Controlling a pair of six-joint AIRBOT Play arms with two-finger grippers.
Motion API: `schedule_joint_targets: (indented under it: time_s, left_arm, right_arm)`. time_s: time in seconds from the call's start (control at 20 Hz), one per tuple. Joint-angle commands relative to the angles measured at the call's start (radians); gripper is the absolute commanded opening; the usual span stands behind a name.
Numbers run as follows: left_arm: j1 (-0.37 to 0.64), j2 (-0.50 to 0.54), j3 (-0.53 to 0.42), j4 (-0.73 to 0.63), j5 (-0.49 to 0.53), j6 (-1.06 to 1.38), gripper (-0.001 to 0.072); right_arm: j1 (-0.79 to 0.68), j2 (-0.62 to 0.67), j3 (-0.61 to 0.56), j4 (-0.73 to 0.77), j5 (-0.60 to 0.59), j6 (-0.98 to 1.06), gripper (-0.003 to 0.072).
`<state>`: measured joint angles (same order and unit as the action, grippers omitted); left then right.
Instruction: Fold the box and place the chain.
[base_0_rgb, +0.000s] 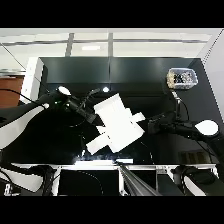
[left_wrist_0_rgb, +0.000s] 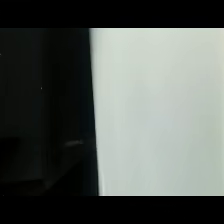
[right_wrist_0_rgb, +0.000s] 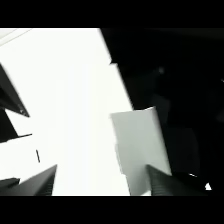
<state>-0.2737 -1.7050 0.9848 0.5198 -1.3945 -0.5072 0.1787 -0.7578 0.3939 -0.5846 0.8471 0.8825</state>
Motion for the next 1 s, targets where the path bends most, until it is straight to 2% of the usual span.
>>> schedule_joint_targets:
  time_s: [0.0, 0.1, 0.2, 0.3, 0.4, 0.5, 0.7, 0.8, 0.95]
  left_arm:
    - [0.001, 0.008, 0.028, 0.01, -0.014, 0.003, 0.0024]
    - [-0.01, 0.037, 0.051, 0.074, 0.009, 0.002, 0.0022]
    - [-0.043, 0.109, 0.059, 0.179, 0.071, 0.003, 0.0021]
    - [-0.097, 0.2, 0.059, 0.263, 0.155, 0.06, 0.0021]
    - [-0.156, 0.262, 0.059, 0.319, 0.228, 0.242, 0.0022]
    - [-0.196, 0.282, 0.059, 0.356, 0.325, 0.351, 0.0022]
    - [-0.216, 0.277, 0.059, 0.364, 0.467, 0.351, 0.0022]
    - [-0.229, 0.263, 0.059, 0.379, 0.462, 0.351, 0.0024]
    - [-0.264, 0.224, 0.059, 0.47, 0.383, 0.35, 0.0026]
  right_arm:
    - [-0.045, 0.001, 0.052, -0.138, 0.081, 0.0, 0.0699]
    - [-0.111, 0.001, 0.129, -0.291, 0.119, 0.0, 0.0699]
    - [-0.159, 0.001, 0.199, -0.426, 0.109, -0.008, 0.0698]
    - [-0.182, 0.001, 0.244, -0.547, 0.047, -0.016, 0.0698]
    - [-0.187, 0.001, 0.251, -0.619, -0.052, -0.016, 0.0698]
    - [-0.186, 0.001, 0.251, -0.611, -0.102, -0.016, 0.0698]
    - [-0.142, -0.01, 0.228, -0.476, 0.031, -0.184, 0.07]
    - [-0.105, -0.026, 0.165, -0.351, 0.011, -0.257, 0.07]
    - [-0.032, -0.044, 0.11, -0.31, -0.023, -0.339, 0.07]
